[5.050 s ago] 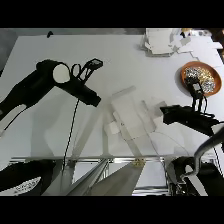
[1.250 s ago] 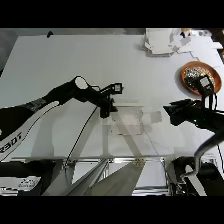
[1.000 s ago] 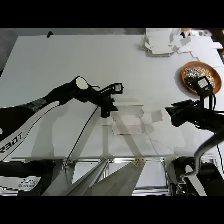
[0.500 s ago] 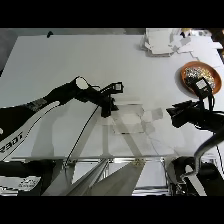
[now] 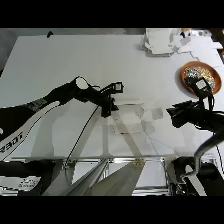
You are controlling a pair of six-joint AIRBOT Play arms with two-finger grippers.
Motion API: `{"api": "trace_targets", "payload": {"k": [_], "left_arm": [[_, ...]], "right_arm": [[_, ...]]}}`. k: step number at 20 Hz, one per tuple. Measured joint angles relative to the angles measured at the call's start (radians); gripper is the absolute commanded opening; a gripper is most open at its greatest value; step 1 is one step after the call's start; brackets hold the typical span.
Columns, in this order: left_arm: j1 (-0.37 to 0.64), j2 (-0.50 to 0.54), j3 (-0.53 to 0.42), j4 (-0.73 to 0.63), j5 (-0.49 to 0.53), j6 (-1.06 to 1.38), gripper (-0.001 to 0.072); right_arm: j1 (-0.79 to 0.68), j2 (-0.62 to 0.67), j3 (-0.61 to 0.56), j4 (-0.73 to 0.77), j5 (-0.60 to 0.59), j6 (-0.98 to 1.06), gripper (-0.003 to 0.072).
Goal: Fold the box and place the chain.
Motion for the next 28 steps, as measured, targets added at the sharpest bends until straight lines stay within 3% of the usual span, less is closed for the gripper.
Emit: {"api": "trace_targets", "payload": {"k": [1,5,6,7,8,12,16,17,18,22,28], "left_arm": [[0.000,0.000,0.000,0.000,0.000,0.000,0.0010],[0.000,0.000,0.000,-0.001,0.000,-0.001,0.0010],[0.000,0.000,0.000,-0.001,0.000,-0.002,0.0010],[0.000,0.000,0.000,-0.002,0.000,-0.002,0.0010],[0.000,0.000,0.000,-0.002,0.000,-0.002,0.0010],[0.000,0.000,0.000,-0.002,0.000,-0.002,0.0010],[0.000,0.000,0.000,-0.002,0.000,-0.001,0.0010],[0.000,0.000,0.000,-0.002,0.000,-0.001,0.0010],[0.000,0.000,0.000,-0.002,0.000,-0.001,0.0010],[0.000,0.000,0.000,-0.002,0.000,-0.001,0.0010],[0.000,0.000,0.000,-0.002,0.000,-0.001,0.0010]], "right_arm": [[0.000,0.000,0.000,0.000,0.000,-0.006,0.0215],[0.000,0.000,0.000,0.001,-0.005,-0.032,0.0216],[0.000,0.000,0.000,0.004,-0.006,-0.042,0.0182],[0.000,-0.001,0.000,0.010,-0.007,-0.056,0.0077],[0.000,-0.002,0.000,0.024,-0.008,-0.076,0.0016],[0.024,-0.034,-0.001,0.145,-0.002,-0.209,0.0016],[0.159,-0.148,-0.001,0.194,0.061,-0.440,0.0022],[0.202,-0.187,-0.001,0.187,0.077,-0.496,0.0035],[0.249,-0.228,-0.001,0.171,0.090,-0.547,0.0121],[0.398,-0.337,-0.001,0.132,0.058,-0.655,0.0589],[0.464,-0.377,-0.027,0.109,-0.028,-0.792,0.0597]]}}
